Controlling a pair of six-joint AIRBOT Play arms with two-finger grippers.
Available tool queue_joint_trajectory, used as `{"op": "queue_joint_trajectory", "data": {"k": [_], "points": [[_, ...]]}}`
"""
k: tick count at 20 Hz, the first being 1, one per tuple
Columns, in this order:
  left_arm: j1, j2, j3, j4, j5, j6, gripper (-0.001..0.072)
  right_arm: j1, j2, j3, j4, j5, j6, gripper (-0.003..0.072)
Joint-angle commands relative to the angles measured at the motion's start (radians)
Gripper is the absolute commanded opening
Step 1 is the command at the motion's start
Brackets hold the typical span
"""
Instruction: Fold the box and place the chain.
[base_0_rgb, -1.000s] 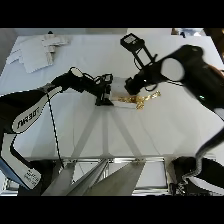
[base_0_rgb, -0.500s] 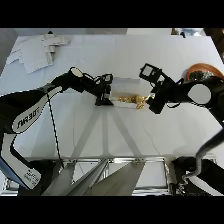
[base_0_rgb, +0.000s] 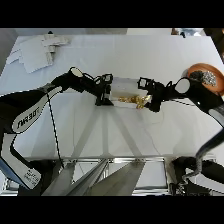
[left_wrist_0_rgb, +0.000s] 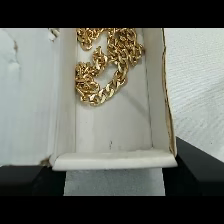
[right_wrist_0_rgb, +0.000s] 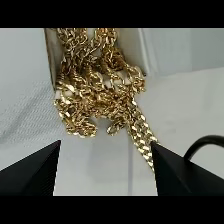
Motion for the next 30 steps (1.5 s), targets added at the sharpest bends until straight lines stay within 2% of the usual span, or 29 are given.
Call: {"op": "queue_joint_trajectory", "data": {"k": [1, 2, 3, 7, 9, 11, 12, 13, 14, 16, 22, 26, 30], "points": [[0.0, 0.0, 0.0, 0.0, 0.0, 0.0, 0.0393, -0.022, -0.099, -0.002, 0.072, -0.095, -0.109, 0.0572], [0.0, 0.0, 0.0, 0.0, 0.0, 0.0, 0.0393, -0.029, -0.115, -0.001, 0.103, -0.113, -0.127, 0.0566], [0.0, 0.0, 0.0, 0.0, 0.0, 0.0, 0.0393, -0.032, -0.127, -0.001, 0.138, -0.113, -0.167, 0.0504], [0.0, 0.0, 0.0, 0.0, 0.0, 0.0, 0.0393, -0.032, -0.154, 0.008, 0.246, -0.15, -0.281, 0.0492], [0.0, 0.0, 0.0, 0.0, 0.0, 0.0, 0.0393, -0.032, -0.168, 0.013, 0.257, -0.16, -0.283, 0.0347], [0.0, 0.0, 0.0, 0.0, 0.0, 0.0, 0.0393, -0.032, -0.19, 0.013, 0.251, -0.161, -0.276, 0.0278], [0.0, 0.0, 0.0, 0.0, 0.0, 0.0, 0.0393, -0.032, -0.197, 0.013, 0.238, -0.158, -0.263, 0.0198], [0.0, 0.0, 0.0, 0.0, 0.0, 0.0, 0.0393, -0.032, -0.198, 0.013, 0.227, -0.159, -0.244, 0.0153], [0.0, 0.0, 0.0, 0.0, 0.0, 0.0, 0.0393, -0.032, -0.198, 0.013, 0.219, -0.159, -0.221, 0.0146], [0.0, 0.0, 0.0, 0.0, 0.0, 0.0, 0.0393, -0.032, -0.198, 0.013, 0.193, -0.155, -0.187, 0.0012], [0.0, 0.0, 0.0, 0.0, 0.0, 0.0, 0.0393, -0.032, -0.124, 0.013, 0.152, -0.133, -0.114, 0.0011], [0.0, 0.0, 0.0, 0.0, 0.0, 0.0, 0.0393, -0.032, -0.03, 0.013, 0.06, -0.127, 0.055, 0.001], [0.0, 0.0, 0.0, 0.0, 0.0, 0.0, 0.0393, -0.032, 0.072, 0.013, 0.062, -0.014, 0.145, 0.0011]]}}
